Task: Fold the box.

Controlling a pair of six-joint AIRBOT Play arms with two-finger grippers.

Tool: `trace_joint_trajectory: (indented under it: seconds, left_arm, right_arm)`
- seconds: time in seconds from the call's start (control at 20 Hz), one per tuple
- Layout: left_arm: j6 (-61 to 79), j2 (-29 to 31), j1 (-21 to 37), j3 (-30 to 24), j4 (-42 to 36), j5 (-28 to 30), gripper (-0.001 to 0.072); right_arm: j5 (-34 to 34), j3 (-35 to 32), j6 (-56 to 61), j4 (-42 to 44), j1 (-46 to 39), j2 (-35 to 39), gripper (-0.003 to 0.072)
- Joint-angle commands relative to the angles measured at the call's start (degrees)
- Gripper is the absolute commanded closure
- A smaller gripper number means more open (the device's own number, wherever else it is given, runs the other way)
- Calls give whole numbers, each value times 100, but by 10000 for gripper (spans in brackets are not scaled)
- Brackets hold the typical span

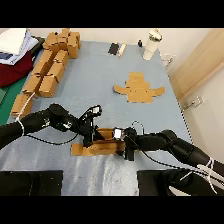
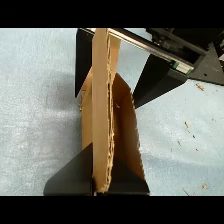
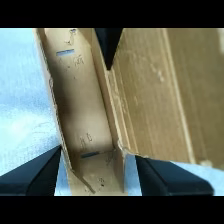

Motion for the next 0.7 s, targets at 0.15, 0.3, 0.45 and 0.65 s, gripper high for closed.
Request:
trace_joint_trajectory:
  seconds: [0.15, 0.3, 0.45, 0.65]
  left_arm:
    - [2, -4, 2, 4, 0, 0, 697]
    - [0, -4, 2, 2, 0, 2, 697]
    - [0, -4, 2, 2, 0, 0, 697]
    - [0, -4, 2, 4, 2, 2, 697]
  right_arm:
    - [-192, 13, -457, 343, -37, -219, -34]
    - [-221, 13, -868, 664, -42, -407, -33]
    - [-216, 15, -1040, 778, -42, -511, -32]
    - [-225, 22, -1043, 826, -42, -509, -9]
